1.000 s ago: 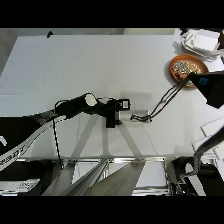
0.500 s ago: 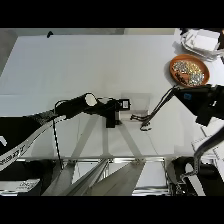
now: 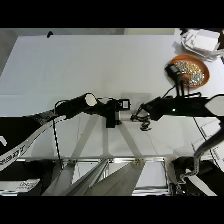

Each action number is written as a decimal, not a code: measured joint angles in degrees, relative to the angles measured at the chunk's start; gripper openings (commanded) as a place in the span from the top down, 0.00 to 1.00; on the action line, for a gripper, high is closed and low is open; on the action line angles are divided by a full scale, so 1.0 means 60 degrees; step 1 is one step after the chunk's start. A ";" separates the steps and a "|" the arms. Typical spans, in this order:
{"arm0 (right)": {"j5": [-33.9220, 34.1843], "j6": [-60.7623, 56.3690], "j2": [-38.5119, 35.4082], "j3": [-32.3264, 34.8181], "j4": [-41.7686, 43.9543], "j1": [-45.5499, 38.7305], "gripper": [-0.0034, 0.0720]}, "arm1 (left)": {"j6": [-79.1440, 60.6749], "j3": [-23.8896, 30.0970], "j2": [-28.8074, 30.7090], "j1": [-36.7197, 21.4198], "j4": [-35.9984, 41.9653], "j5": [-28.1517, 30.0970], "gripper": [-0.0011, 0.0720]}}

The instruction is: Fold the box and place the chain.

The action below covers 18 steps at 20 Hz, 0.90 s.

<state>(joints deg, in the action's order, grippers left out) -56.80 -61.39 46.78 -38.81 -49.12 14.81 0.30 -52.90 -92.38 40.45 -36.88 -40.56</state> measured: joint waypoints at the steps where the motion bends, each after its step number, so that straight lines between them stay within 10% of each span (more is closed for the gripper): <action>1: 0.0124 -0.0171 0.0310 0.0018 -0.0299 0.0164 0.94 | 0.0000 0.0000 0.0000 0.0000 0.0004 0.0000 0.70; 6: 0.0342 -0.0831 0.1526 0.0062 -0.1399 0.0525 0.90 | -0.0004 0.0000 0.0000 0.0000 0.0000 0.0000 0.70; 10: 0.0379 -0.0987 0.2353 0.0069 -0.1672 0.0586 0.58 | 0.0000 0.0000 0.0000 0.0000 0.0000 0.0000 0.70; 18: -0.1362 -0.1213 0.1829 -0.0667 -0.2448 0.0601 0.63 | 0.0000 0.0000 0.0000 0.0000 0.0000 0.0000 0.70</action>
<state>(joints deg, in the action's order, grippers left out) -64.97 -68.66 57.76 -42.81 -63.81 18.41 0.30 -52.90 -92.38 40.45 -36.88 -40.56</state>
